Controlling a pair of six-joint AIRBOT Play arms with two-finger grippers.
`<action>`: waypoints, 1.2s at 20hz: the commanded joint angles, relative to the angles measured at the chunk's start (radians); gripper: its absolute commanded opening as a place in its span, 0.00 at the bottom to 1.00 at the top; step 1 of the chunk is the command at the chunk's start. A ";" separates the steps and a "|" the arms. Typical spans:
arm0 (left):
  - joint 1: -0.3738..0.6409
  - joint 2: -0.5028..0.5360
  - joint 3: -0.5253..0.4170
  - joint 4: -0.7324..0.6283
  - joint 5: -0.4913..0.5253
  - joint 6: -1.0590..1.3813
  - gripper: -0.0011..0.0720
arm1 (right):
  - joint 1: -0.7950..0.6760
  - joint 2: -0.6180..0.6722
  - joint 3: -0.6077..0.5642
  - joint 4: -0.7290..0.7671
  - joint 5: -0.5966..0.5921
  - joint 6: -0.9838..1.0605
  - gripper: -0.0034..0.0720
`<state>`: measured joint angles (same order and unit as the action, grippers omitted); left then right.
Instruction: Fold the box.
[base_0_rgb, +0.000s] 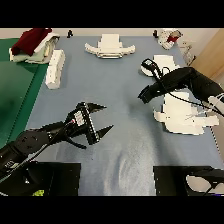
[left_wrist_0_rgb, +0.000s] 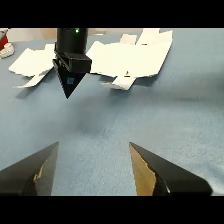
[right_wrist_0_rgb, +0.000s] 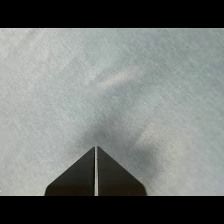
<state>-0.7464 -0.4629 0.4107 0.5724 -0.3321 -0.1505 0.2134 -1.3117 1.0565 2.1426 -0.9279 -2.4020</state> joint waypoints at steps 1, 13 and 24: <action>0.000 0.001 0.001 0.000 0.000 0.000 0.96 | 0.000 0.000 0.001 0.000 0.000 0.000 0.09; 0.000 0.001 0.001 0.001 0.040 0.011 0.96 | 0.000 0.000 0.001 0.000 0.000 0.000 0.09; 0.038 -0.008 0.003 -0.026 0.150 -0.448 0.96 | 0.000 0.000 0.005 0.031 0.001 0.308 0.09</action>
<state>-0.7353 -0.4656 0.4122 0.5564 -0.2558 -0.2955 0.2142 -1.3117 1.0576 2.1578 -0.9283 -2.3203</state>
